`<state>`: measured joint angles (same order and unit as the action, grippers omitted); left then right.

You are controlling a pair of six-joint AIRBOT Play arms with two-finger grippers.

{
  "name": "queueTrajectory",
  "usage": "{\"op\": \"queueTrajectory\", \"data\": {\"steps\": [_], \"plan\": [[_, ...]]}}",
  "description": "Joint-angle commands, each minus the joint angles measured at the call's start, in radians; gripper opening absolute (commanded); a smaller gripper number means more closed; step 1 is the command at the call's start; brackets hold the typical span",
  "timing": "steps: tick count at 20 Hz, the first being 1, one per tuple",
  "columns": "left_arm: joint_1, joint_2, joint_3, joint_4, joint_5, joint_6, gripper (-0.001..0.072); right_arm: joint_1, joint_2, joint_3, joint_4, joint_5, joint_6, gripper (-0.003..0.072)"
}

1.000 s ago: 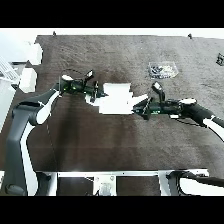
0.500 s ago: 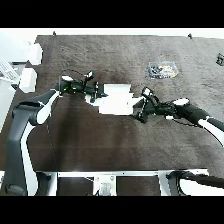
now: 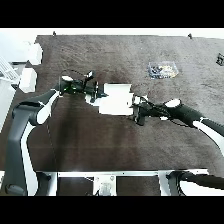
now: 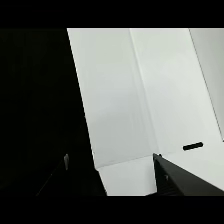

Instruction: Fold the box and place the chain.

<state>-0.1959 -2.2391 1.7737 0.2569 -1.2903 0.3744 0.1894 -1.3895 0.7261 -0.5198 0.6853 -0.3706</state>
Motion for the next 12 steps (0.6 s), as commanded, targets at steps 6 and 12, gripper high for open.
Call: {"op": "queueTrajectory", "data": {"steps": [6,12], "plan": [[0.000,0.001,0.001,-0.003,0.000,0.000,0.0024,0.061,-0.024,0.000,-0.014,-0.138,-0.042,0.0615],[0.000,0.001,0.001,-0.003,0.000,0.000,0.0023,0.085,-0.045,0.002,0.000,-0.260,-0.042,0.0615]]}}
